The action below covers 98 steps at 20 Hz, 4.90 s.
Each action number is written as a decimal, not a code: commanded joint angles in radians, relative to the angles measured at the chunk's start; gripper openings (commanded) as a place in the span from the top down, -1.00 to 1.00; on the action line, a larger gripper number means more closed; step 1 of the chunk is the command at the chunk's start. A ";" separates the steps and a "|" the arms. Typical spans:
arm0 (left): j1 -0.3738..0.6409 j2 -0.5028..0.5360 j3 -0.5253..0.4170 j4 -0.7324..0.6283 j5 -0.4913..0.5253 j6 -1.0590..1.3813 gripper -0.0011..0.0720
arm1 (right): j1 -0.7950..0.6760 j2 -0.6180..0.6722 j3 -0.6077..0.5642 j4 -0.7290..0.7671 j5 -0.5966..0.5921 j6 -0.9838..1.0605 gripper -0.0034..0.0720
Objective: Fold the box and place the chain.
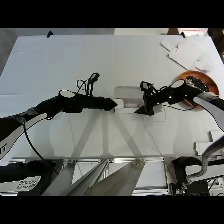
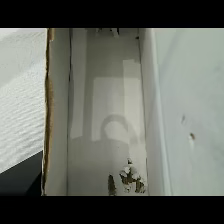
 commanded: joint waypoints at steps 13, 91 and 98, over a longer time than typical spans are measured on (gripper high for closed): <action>-0.060 0.002 0.118 0.520 0.054 -0.482 0.07 | 0.000 0.000 0.000 0.000 0.000 -0.001 -0.42; -0.279 -0.374 0.807 1.334 -0.570 -1.493 0.24 | 0.000 0.000 0.000 0.000 0.000 -0.001 -0.42; -0.281 -0.374 0.807 1.287 -0.518 -1.564 0.95 | 0.000 0.000 0.000 0.000 0.000 -0.001 -0.42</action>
